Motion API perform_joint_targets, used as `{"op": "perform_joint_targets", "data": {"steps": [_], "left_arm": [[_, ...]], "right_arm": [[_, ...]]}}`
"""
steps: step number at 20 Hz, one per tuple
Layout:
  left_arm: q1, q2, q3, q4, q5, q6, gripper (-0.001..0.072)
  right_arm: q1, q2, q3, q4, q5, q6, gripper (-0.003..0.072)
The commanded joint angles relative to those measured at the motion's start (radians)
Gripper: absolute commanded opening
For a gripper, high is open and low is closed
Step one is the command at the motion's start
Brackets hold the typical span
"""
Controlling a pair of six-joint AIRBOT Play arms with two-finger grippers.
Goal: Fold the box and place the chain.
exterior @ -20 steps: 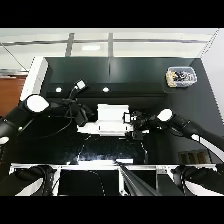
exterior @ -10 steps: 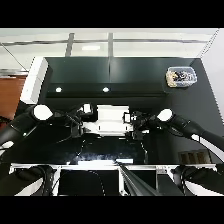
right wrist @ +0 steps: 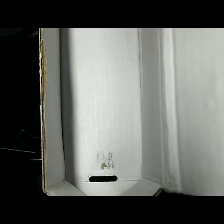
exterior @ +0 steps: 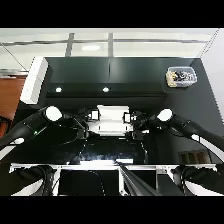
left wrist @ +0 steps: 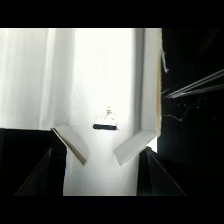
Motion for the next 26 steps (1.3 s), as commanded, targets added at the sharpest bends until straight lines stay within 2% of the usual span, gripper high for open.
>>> {"op": "perform_joint_targets", "data": {"steps": [1,2,3,4,8,10,12,17,20,21,23,24,25,26], "left_arm": [[-0.005,-0.006,0.001,-0.032,-0.006,0.025,0.0661],[-0.005,-0.006,0.001,-0.032,-0.02,0.025,0.0554],[-0.005,-0.006,0.001,-0.032,-0.02,0.025,0.0399],[-0.007,-0.006,0.001,-0.032,-0.013,0.025,0.032],[-0.013,-0.006,0.002,-0.033,0.006,0.02,0.032],[-0.023,-0.006,0.002,-0.044,0.003,0.017,0.0259],[-0.038,-0.007,0.001,-0.055,0.01,0.017,0.0258],[-0.036,-0.056,0.001,-0.254,0.027,0.018,0.0257],[-0.037,-0.078,0.001,-0.255,0.025,0.021,0.0257],[-0.036,-0.078,0.001,-0.248,0.025,0.021,0.0224],[-0.036,-0.078,0.001,-0.243,0.025,0.021,0.0218],[-0.036,-0.078,0.001,-0.244,0.029,0.021,0.0287],[-0.036,-0.078,0.001,-0.243,0.027,0.02,0.0464],[-0.036,-0.078,0.001,-0.243,0.026,0.021,0.0499]], "right_arm": [[0.0,0.0,0.0,0.0,0.001,0.0,0.0127],[0.0,0.0,0.0,0.0,0.001,0.0,0.0127],[0.0,0.0,0.0,0.0,0.001,0.0,0.0127],[0.0,0.0,0.0,0.0,0.001,0.0,0.0127],[0.0,0.0,0.0,0.0,0.001,0.0,0.0127],[0.0,0.0,0.0,0.0,0.001,0.0,0.0127],[0.0,0.0,0.0,0.0,0.001,0.0,0.0127],[0.0,0.0,0.0,0.0,0.001,0.0,0.0127],[0.0,0.0,0.0,0.0,0.001,0.0,0.0127],[0.0,0.0,0.0,0.0,0.001,0.0,0.0127],[0.0,0.0,0.0,0.0,0.001,0.0,0.0127],[0.0,0.0,0.0,0.0,0.001,0.0,0.0127],[0.0,0.0,0.0,0.0,0.001,0.0,0.0127],[0.0,0.0,0.0,0.0,0.001,0.0,0.0127]]}}
